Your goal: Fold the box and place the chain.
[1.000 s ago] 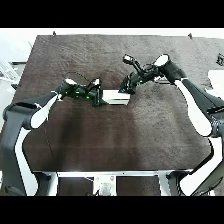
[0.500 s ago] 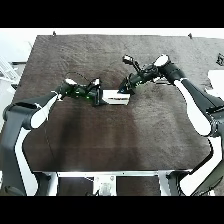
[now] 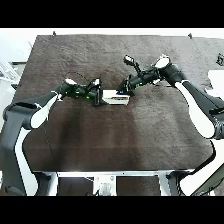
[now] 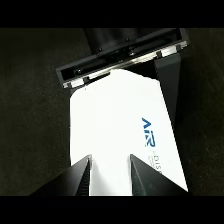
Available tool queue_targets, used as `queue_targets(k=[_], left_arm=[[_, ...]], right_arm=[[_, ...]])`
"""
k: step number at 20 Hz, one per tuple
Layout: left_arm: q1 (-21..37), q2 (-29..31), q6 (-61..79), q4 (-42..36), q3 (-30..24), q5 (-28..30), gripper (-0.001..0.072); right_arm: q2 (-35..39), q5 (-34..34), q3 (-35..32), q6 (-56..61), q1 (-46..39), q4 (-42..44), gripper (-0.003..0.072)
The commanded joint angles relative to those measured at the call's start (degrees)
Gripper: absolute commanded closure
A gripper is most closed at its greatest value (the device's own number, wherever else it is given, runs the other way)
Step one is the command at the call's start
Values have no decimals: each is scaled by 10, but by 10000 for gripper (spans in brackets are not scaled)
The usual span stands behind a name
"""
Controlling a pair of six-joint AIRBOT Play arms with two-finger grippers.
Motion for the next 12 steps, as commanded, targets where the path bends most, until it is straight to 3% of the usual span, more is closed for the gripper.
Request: queue_targets(k=[1,4,12], left_arm=[[0,0,0,0,0,0,172],[0,0,0,0,0,0,172],[0,0,0,0,0,0,172]], right_arm=[[5,-45,-38,-35,0,2,390],[6,-93,-56,-75,0,2,382],[11,-95,-57,-106,0,22,382]])
